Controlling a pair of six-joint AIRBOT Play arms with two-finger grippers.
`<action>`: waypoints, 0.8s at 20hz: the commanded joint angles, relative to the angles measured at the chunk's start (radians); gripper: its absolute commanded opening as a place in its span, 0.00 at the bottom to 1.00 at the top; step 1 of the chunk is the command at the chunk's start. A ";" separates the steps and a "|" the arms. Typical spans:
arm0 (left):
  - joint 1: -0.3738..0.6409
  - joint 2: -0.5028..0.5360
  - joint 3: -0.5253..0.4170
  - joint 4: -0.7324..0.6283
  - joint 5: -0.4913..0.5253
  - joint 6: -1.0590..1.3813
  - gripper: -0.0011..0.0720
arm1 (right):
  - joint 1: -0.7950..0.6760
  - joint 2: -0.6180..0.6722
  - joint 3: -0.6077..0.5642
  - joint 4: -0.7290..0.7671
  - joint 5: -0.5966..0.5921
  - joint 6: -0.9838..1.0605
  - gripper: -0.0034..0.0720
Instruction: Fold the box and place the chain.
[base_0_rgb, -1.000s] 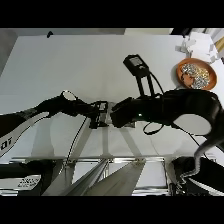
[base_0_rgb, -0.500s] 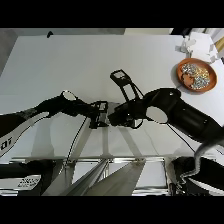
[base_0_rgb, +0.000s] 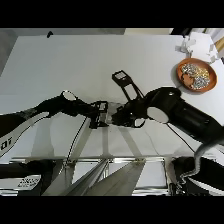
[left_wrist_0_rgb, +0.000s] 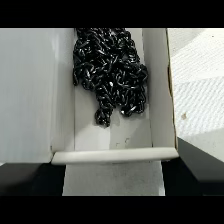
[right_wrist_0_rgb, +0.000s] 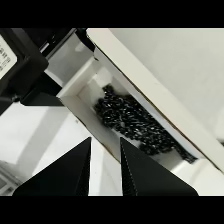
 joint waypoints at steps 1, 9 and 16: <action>0.001 0.000 0.001 0.000 0.000 0.000 0.39 | -0.093 0.113 0.000 -0.050 0.097 0.000 0.31; 0.001 0.000 0.001 0.000 0.000 0.000 0.39 | -0.562 0.062 -0.001 -0.227 0.225 -0.038 0.44; 0.001 0.000 0.001 0.000 0.000 0.000 0.39 | -0.625 -0.207 -0.001 -0.228 0.059 -0.094 0.44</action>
